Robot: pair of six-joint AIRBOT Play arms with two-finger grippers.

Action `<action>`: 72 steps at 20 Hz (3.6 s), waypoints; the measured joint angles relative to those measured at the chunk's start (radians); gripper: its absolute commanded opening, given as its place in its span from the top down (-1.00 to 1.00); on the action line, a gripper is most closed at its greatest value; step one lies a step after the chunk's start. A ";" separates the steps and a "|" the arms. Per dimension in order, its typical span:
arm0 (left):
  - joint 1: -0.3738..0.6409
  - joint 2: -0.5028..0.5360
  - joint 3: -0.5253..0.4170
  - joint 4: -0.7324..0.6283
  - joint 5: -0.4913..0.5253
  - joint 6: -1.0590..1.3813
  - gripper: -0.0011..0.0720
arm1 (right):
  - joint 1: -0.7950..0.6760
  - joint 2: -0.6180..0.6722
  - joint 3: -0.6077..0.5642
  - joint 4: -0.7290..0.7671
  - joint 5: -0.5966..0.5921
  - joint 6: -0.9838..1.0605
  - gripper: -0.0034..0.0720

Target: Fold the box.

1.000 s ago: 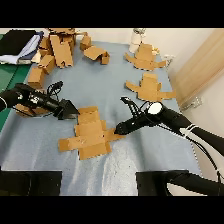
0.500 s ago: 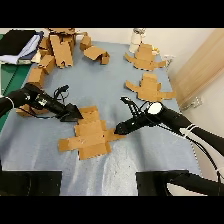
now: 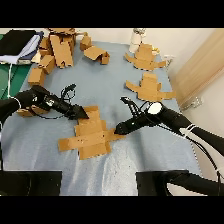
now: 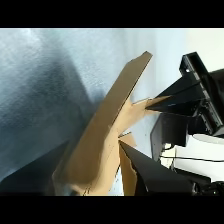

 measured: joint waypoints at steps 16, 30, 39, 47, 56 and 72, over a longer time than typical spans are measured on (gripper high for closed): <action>0.027 -0.001 0.000 -0.010 -0.125 0.155 0.16 | 0.001 0.000 0.000 0.000 -0.006 0.000 0.91; 0.029 -0.032 0.000 -0.009 -0.136 0.215 0.94 | 0.000 0.000 0.000 -0.002 -0.026 -0.001 0.90; 0.001 -0.030 0.043 -0.143 -0.119 0.396 0.94 | -0.074 0.000 0.079 -0.103 -0.148 0.134 0.41; -0.134 -0.029 0.113 -0.080 -0.068 0.558 0.94 | -0.251 0.000 0.216 -0.158 -0.172 0.318 0.50; -0.225 0.043 0.124 -0.090 0.016 0.764 0.94 | -0.269 -0.006 0.211 -0.159 -0.192 0.352 0.50; -0.338 0.122 -0.001 -0.053 0.270 0.875 0.94 | -0.268 -0.008 0.150 -0.158 -0.202 0.355 0.50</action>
